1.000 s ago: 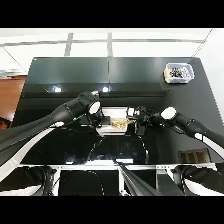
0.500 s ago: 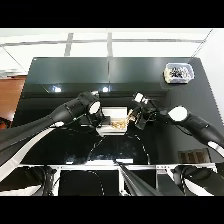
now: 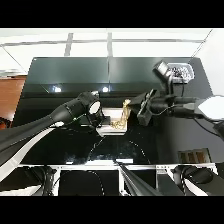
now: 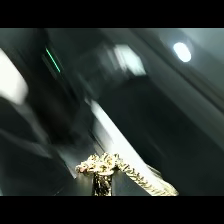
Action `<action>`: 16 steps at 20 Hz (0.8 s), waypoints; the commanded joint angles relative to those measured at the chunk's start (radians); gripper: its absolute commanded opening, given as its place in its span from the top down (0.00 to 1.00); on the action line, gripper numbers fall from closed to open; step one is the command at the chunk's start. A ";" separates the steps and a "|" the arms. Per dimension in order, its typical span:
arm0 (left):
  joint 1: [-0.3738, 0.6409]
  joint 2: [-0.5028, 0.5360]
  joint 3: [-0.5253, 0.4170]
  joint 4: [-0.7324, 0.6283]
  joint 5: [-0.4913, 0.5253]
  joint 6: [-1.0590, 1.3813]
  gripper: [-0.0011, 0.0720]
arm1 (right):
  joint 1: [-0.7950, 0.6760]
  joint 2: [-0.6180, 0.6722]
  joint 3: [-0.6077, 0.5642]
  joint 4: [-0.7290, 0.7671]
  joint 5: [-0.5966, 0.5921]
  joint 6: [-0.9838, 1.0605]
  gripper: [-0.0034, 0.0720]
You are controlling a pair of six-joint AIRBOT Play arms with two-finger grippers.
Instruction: Fold the box and place the chain.
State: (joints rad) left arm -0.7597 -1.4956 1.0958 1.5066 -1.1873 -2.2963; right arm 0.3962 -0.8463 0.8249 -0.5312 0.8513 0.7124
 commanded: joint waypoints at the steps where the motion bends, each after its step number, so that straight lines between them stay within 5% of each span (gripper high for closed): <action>1: 0.000 0.000 0.000 0.000 0.000 0.000 0.95 | 0.004 0.006 0.047 0.219 -0.013 0.059 0.94; 8: 0.000 0.000 0.000 0.001 0.000 0.000 0.95 | 0.076 -0.140 -0.024 -0.031 -0.002 0.257 0.94; 16: 0.000 0.000 0.000 0.002 0.000 0.000 0.95 | 0.058 -0.170 -0.014 -0.050 0.044 0.268 0.94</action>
